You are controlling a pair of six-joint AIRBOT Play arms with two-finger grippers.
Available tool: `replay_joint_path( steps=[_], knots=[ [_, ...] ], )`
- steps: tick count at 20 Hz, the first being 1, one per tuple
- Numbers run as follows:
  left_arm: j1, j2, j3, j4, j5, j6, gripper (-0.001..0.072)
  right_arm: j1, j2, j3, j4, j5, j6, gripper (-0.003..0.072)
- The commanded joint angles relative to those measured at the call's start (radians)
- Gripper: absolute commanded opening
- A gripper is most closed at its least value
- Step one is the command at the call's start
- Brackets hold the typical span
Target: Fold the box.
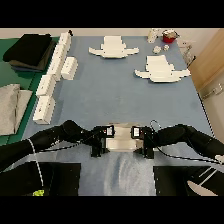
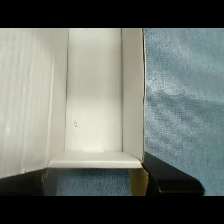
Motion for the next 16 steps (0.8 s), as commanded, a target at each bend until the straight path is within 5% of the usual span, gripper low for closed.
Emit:
replay_joint_path(
  steps=[1, 16],
  knots=[
    [0.0, 0.001, 0.0, 0.001, -0.002, 0.0, 0.0458, 0.0, 0.0, 0.0, 0.0, 0.0, 0.0, 0.0512],
    [0.0, 0.001, 0.0, 0.001, -0.002, 0.0, 0.0458, 0.0, 0.0, 0.0, 0.004, 0.01, 0.0, 0.0512]
  ],
)
